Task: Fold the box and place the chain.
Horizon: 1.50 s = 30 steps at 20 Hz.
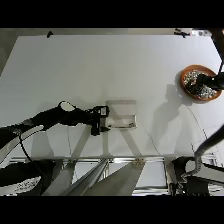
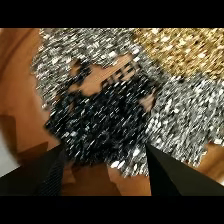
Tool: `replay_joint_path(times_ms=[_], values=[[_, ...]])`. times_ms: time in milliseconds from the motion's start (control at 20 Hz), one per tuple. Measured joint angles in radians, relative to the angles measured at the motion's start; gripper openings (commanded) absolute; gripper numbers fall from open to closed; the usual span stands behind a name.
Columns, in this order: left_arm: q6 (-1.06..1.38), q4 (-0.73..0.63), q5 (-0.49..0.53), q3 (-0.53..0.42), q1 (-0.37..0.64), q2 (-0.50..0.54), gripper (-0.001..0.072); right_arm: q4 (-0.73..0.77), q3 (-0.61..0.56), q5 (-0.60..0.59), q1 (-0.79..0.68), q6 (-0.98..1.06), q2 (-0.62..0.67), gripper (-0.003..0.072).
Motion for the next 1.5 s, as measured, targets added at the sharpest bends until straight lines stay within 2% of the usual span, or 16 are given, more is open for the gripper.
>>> replay_joint_path(times_ms=[250,350,450,550,600,800,950,1300,1500], values=[[0.0,0.0,0.0,0.0,0.0,0.0,0.0331,0.016,0.095,0.016,-0.023,-0.02,-0.155,0.0515],[0.0,0.0,0.0,0.0,0.0,0.0,0.0331,0.028,0.107,0.055,-0.026,-0.023,-0.192,0.0388],[0.0,0.0,0.0,0.0,0.0,0.0,0.0331,0.04,0.114,0.085,-0.027,-0.024,-0.212,0.0355],[0.0,0.0,0.0,0.0,0.0,0.0,0.0331,0.055,0.119,0.112,-0.028,-0.026,-0.22,0.0078],[0.0,0.0,0.0,0.0,0.0,0.0,0.0331,0.062,0.12,0.123,-0.029,-0.026,-0.223,0.001],[0.0,0.0,0.0,0.0,0.0,0.0,0.0331,0.092,0.119,0.168,-0.028,-0.029,-0.204,0.001],[0.0,0.0,0.0,0.0,0.0,0.0,0.0331,0.094,0.121,0.167,-0.028,-0.031,-0.139,0.0009],[0.0,0.0,0.0,0.0,0.0,0.0,0.0331,0.095,0.121,0.193,-0.029,-0.062,0.105,0.0009],[0.0,0.0,0.0,0.0,0.0,0.0,0.0331,0.121,0.121,0.281,-0.029,-0.1,0.253,0.0009]])
